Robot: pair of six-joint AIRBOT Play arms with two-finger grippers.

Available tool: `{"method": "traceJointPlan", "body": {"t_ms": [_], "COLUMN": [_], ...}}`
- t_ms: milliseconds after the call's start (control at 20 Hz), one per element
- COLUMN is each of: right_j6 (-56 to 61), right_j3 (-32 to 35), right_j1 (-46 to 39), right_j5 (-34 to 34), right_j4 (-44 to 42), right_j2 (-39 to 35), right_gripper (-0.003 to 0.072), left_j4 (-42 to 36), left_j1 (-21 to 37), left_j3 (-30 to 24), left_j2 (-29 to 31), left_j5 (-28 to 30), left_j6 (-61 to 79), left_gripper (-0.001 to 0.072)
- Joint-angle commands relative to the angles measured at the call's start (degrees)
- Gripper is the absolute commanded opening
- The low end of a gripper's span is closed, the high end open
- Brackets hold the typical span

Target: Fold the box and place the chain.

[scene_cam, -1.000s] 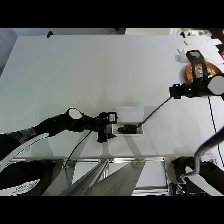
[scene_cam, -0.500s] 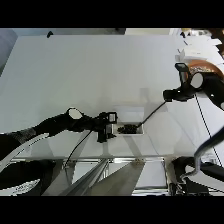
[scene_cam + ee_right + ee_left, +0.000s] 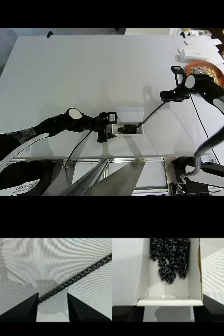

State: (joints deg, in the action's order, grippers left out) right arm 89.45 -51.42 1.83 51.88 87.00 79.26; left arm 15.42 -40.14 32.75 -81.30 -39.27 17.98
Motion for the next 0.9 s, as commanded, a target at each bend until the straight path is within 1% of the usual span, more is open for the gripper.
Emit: {"method": "traceJointPlan", "body": {"t_ms": [0, 400, 450, 500, 600, 700, 750, 850], "right_j6": [0.0, 0.0, 0.0, 0.0, 0.0, -0.6, -2.4, -3.2], "right_j3": [0.0, 0.0, 0.0, 0.0, 0.0, 0.0, 0.0, 0.0], "right_j1": [0.0, 0.0, 0.0, 0.0, 0.0, 0.0, 0.0, 0.0], "right_j5": [-0.2, 0.7, 0.8, 1.0, 1.3, 2.1, 2.7, 3.9], "right_j4": [0.0, 0.0, 0.0, 0.0, 0.0, 0.0, -0.2, -0.5], "right_j2": [0.3, 2.2, 2.3, 2.6, 3.0, 3.1, 3.1, 2.9], "right_gripper": [0.0362, 0.0356, 0.0326, 0.0312, 0.0233, 0.0108, 0.0019, 0.0017], "left_j4": [0.0, 0.0, 0.0, 0.0, 0.0, 0.0, 0.0, 0.0], "left_j1": [0.0, 0.0, 0.0, 0.0, 0.0, 0.0, 0.0, 0.0], "left_j3": [0.0, 0.0, 0.0, 0.0, 0.0, 0.0, 0.0, 0.0], "left_j2": [0.0, 0.0, 0.0, 0.0, 0.0, 0.0, 0.0, 0.0], "left_j5": [0.0, 0.0, 0.0, 0.0, 0.0, 0.0, 0.0, 0.0], "left_j6": [0.0, 0.0, 0.0, 0.0, 0.0, 0.0, 0.0, 0.0], "left_gripper": [0.0111, 0.0111, 0.0111, 0.0111, 0.0111, 0.0111, 0.0111, 0.0111]}}
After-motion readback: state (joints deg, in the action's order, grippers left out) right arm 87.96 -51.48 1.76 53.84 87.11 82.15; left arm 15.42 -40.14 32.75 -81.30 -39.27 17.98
